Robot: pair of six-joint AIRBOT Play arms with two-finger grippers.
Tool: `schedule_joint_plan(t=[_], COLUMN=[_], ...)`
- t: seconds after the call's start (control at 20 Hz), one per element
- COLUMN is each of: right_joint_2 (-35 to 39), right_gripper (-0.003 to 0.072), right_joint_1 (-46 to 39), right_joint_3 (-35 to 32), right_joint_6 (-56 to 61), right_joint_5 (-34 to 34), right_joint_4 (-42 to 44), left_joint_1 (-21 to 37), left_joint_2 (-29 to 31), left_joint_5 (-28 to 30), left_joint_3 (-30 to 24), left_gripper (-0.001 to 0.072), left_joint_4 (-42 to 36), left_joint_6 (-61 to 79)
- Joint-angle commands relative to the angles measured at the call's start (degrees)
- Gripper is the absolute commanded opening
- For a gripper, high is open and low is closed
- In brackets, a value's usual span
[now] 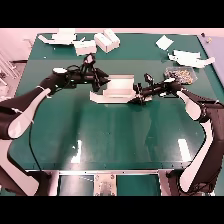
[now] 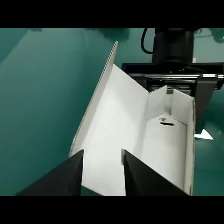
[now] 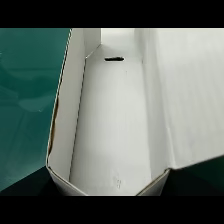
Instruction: Fold the box and place the chain.
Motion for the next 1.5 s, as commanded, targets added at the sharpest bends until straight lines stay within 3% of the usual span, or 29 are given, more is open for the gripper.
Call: schedule_joint_plan(t=[0.0,0.05,0.2,0.45,0.8,1.2,1.45], right_joint_2=[0.0,0.0,0.0,0.0,0.0,0.0,0.0], right_gripper=[0.0587,0.0587,0.0587,0.0587,0.0587,0.0587,0.0587], right_joint_1=[0.0,0.0,0.0,0.0,0.0,0.0,0.0], right_joint_3=[0.0,0.0,0.0,0.0,0.0,0.0,0.0], right_joint_6=[0.0,0.0,0.0,0.0,0.0,0.0,0.0], right_joint_5=[0.11,0.11,0.11,0.11,0.11,0.11,0.11], right_joint_4=[0.0,0.0,0.0,0.0,0.0,0.0,0.0], left_joint_1=[2.89,3.1,2.91,2.93,2.93,2.14,-0.72], left_joint_2=[1.42,1.42,1.38,0.24,-2.67,-5.01,-5.9], left_joint_5=[-9.03,-8.92,-9.22,-8.41,-8.04,-6.95,-2.45], left_joint_3=[0.04,0.04,-0.02,0.0,0.04,0.07,0.17], left_gripper=[0.0466,0.0541,0.054,0.054,0.0539,0.054,0.054], left_joint_4=[7.93,11.52,20.94,25.09,23.5,16.59,16.76], left_joint_6=[-7.52,-10.47,-13.49,-12.26,-7.1,-3.96,-2.86])
